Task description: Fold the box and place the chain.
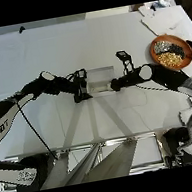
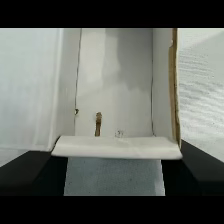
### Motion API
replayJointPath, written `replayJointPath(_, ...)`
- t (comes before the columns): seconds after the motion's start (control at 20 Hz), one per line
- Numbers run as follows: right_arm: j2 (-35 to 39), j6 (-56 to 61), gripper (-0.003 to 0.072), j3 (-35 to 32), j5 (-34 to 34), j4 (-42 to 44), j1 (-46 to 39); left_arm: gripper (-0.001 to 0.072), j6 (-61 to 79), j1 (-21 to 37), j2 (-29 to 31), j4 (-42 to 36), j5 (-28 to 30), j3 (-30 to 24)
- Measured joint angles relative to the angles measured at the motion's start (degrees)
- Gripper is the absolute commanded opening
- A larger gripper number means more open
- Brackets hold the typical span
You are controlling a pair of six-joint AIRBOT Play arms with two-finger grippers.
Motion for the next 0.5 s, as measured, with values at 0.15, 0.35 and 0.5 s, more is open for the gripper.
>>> replayJointPath(0.15,-1.36,4.22,0.0454,0.17,-0.81,-2.05,0.22,0.0254,-0.02,0.00,0.00,0.00,0.00,0.00)
replayJointPath(0.35,-2.16,11.13,0.0429,1.84,-0.76,-7.06,0.83,0.0254,-0.02,0.00,0.00,-0.02,0.00,0.00)
replayJointPath(0.5,-3.23,15.26,0.0416,4.61,0.90,-10.16,2.29,0.0254,0.00,0.00,0.00,-0.02,0.00,0.00)
